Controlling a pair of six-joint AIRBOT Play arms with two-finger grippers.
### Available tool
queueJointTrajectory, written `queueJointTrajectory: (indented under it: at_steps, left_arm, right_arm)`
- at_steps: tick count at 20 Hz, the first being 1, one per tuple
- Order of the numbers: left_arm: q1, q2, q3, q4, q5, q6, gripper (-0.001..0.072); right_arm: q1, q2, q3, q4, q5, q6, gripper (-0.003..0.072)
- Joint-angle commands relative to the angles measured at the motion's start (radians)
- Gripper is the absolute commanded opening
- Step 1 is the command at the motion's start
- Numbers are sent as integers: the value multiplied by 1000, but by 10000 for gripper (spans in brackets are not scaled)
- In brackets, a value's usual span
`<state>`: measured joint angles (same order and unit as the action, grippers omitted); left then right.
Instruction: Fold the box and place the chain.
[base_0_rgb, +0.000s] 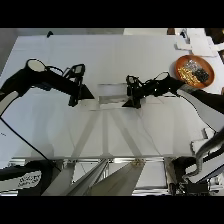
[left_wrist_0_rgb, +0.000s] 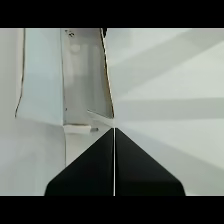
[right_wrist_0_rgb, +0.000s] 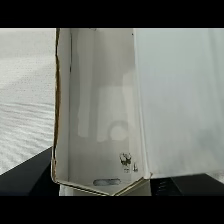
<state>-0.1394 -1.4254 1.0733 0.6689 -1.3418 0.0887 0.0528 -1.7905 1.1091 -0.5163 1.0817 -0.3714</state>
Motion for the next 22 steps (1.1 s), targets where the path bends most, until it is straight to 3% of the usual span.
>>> queueJointTrajectory:
  at_steps: [1, 5, 7, 13, 16, 22]
  left_arm:
    - [95, 101, 0, 30, -60, -214, 9]
    - [200, 125, -6, 248, 73, -675, 8]
    - [209, 108, -48, 293, 153, -853, 8]
    - [129, 22, -209, 255, 341, -932, 8]
    - [75, -26, -211, 241, 339, -954, 8]
    - [-13, -52, -211, 179, 439, -993, 8]
  right_arm:
    - [0, 0, 0, 0, 0, 0, 406]
    - [0, 0, 0, 0, 0, 0, 406]
    - [0, 0, 0, 0, 0, 0, 406]
    - [0, 0, 0, 0, 0, 0, 406]
    - [0, 0, 0, 0, 0, 0, 406]
    - [0, 0, 0, 0, 0, 0, 406]
